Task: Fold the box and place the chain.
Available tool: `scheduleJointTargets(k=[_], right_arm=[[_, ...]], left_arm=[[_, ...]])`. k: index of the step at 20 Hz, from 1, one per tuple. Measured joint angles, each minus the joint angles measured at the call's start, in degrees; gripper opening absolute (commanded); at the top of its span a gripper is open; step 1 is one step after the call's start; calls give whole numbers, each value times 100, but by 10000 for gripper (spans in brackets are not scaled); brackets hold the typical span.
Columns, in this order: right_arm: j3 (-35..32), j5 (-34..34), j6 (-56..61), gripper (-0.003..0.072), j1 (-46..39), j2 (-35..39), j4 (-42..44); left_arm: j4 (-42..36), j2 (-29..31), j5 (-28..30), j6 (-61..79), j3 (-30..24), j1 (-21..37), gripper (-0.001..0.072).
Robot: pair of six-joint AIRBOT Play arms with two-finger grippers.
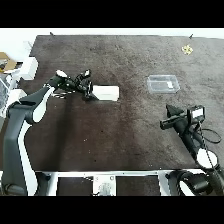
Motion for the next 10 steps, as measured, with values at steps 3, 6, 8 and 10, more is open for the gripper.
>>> scheduleJointTargets(k=[3,6,8,10], right_arm=[[-221,-129,2,0,2,168,61],[-302,-190,4,0,0,232,101],[-330,-201,4,0,2,245,101],[-343,-216,4,0,2,260,101]], left_arm=[[-81,20,0,-205,74,0,13],[-162,166,55,-791,407,122,13],[-315,396,24,-1261,710,225,12],[-306,715,208,-1742,907,411,12]])
